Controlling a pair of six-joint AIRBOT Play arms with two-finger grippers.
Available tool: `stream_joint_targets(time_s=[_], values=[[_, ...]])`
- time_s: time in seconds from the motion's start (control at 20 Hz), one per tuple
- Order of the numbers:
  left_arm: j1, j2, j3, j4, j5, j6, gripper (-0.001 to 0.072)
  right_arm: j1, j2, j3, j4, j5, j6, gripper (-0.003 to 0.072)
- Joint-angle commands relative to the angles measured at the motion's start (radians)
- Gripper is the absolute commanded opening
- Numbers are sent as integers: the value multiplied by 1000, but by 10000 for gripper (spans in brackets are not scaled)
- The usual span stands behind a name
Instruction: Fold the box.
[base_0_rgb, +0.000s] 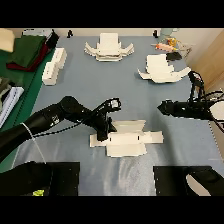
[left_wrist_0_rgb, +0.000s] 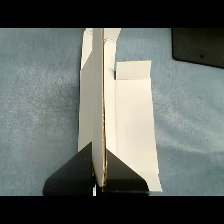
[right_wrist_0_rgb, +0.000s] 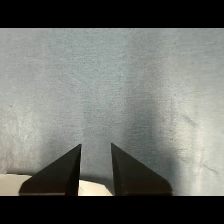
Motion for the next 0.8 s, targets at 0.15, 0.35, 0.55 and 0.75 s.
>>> stream_joint_targets(time_s=[0.15, 0.35, 0.55, 0.75], values=[[-10, -3, -35, -6, 33, 17, 16, 1, 1, -14, 1, 0, 0, 281], [-8, -8, -60, -6, 76, 22, 16, 1, 1, -39, 2, 1, 1, 281], [-8, -8, -60, -6, 73, 37, 17, 1, 2, -38, 8, 2, 1, 282], [-8, -8, -60, -5, 70, 37, 17, 1, 2, -38, 9, 3, 1, 281]])
